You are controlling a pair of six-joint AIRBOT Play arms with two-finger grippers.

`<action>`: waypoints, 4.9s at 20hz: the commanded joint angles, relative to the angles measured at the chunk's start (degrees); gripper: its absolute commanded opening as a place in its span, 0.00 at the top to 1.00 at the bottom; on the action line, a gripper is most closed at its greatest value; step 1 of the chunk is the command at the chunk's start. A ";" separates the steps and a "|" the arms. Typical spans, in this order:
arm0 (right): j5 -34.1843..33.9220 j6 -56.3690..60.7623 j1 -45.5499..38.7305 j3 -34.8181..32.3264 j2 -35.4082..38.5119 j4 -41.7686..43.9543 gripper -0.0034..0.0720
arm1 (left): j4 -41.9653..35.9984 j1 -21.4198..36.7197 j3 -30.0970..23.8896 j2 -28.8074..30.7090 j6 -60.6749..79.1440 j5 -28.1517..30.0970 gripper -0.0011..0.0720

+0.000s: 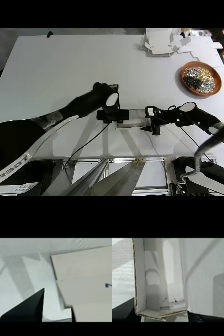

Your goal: Fold the box and place the chain.

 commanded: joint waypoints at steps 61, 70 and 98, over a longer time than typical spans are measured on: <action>0.04 0.04 0.02 0.02 0.00 0.04 0.35 | -63.87 14.95 -32.50 3.13 154.40 27.39 0.03; 0.04 0.04 0.02 0.02 0.00 0.04 0.35 | -62.97 14.93 -32.50 3.13 154.83 26.36 0.11; -1.22 -0.13 0.02 0.02 0.00 0.72 0.35 | -62.97 14.95 -32.50 3.13 154.40 26.40 0.78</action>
